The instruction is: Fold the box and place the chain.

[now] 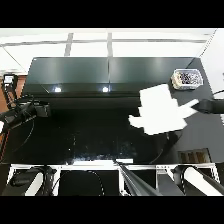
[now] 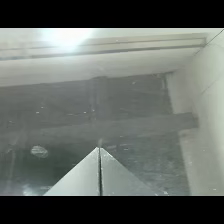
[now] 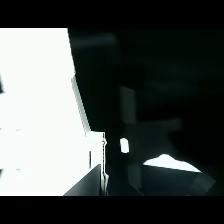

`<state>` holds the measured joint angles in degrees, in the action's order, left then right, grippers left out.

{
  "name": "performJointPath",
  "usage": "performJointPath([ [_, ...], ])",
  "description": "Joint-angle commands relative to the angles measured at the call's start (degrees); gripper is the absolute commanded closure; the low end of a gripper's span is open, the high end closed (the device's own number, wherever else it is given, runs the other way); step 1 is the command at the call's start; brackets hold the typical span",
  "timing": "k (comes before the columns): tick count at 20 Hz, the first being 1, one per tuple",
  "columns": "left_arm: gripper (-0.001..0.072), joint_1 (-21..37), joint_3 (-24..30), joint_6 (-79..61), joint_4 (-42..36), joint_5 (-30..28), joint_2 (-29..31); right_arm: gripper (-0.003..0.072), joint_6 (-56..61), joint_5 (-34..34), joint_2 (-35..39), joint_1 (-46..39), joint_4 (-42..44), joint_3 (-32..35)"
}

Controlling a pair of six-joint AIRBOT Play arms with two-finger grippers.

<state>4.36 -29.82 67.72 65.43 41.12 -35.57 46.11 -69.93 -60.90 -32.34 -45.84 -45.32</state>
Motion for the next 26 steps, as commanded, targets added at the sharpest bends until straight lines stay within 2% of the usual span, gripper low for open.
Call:
performJointPath([
  [1,0.0685,-0.1,0.0,0.0,-4.1,0.1,-0.7,0.0673,4.1,13.2,7.1,12.3,17.1,13.7],
  [4,0.0685,-1.9,0.0,-0.1,-10.1,0.1,-3.9,0.0673,6.2,28.1,7.5,27.7,27.2,21.8],
  [7,0.0683,-6.9,0.0,0.0,-15.9,-1.0,-10.4,0.0673,8.0,45.0,7.4,43.3,29.7,25.7],
  [8,0.0640,-8.2,-0.1,-0.1,-19.3,-1.7,-13.6,0.0672,8.7,49.0,7.4,46.8,29.7,26.2],
  [9,0.0407,-9.0,-0.6,-0.3,-22.7,-2.1,-16.9,0.0672,9.0,51.3,7.4,49.0,29.5,26.3],
  [10,0.0074,-9.7,-1.8,-1.9,-26.6,-1.4,-20.7,0.0672,9.0,52.3,7.4,50.2,29.6,26.3],
  [11,0.0007,-10.1,-3.7,-5.0,-30.0,0.6,-24.4,0.0672,9.0,52.1,7.4,51.0,29.5,26.3],
  [14,0.0007,-10.1,-12.5,-13.0,-38.9,12.0,-37.1,0.0672,9.0,49.5,7.4,52.2,29.1,26.3],
  [16,0.0007,-10.0,-19.3,-14.0,-39.3,17.8,-45.7,0.0672,9.0,49.2,7.4,53.1,28.9,26.3],
  [18,0.0007,-10.3,-25.3,-13.9,-38.9,21.0,-52.9,0.0672,9.0,48.7,7.4,53.3,28.0,26.3],
  [22,0.0008,-12.4,-33.8,-13.2,-37.8,28.7,-62.3,0.0672,9.0,48.1,7.4,53.3,27.6,26.3],
  [24,0.0010,-13.1,-36.5,-13.1,-36.9,33.4,-65.8,0.0672,9.0,48.0,7.4,53.3,27.6,26.3],
  [26,0.0011,-13.8,-37.9,-13.1,-36.5,35.6,-67.8,0.0672,9.0,48.0,7.4,53.3,27.6,26.3],
])
